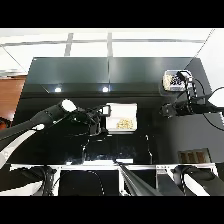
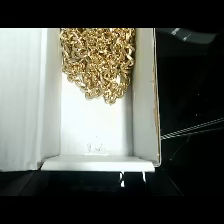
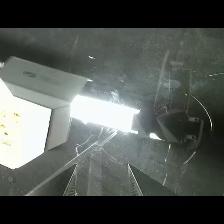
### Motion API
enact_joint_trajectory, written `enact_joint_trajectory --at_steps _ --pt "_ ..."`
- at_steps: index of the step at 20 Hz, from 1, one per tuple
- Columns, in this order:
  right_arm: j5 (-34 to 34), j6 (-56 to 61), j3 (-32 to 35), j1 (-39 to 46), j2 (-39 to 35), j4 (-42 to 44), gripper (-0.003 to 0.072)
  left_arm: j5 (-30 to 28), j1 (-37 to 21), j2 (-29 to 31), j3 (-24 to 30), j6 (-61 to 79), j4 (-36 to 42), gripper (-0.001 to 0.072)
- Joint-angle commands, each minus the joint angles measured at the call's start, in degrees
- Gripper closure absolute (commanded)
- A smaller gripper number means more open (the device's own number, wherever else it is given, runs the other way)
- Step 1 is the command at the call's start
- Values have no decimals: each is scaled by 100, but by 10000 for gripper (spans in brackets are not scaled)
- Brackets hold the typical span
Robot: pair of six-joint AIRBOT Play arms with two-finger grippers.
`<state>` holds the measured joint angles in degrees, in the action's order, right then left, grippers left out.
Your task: Fold the box and place the chain.
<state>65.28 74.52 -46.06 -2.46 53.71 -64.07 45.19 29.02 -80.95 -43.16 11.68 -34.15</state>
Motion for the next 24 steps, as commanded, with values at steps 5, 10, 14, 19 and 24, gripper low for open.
enact_joint_trajectory --at_steps 5,10,14,19,24 --pt "-955 13 431 -240 28 304 304 -7 81 -2 -4 11 50 325" --pt "-2022 -345 260 -756 719 1937 24 -2 81 -2 -4 11 50 341" --pt "-2159 -1773 -46 -813 1419 3668 24 7 83 -2 -4 9 55 341" --pt "-1456 -3672 -50 -1123 1613 2933 25 7 81 -2 -4 9 55 341" --pt "-935 -5383 -81 -1202 1589 2566 26 7 83 -2 -4 9 55 341"
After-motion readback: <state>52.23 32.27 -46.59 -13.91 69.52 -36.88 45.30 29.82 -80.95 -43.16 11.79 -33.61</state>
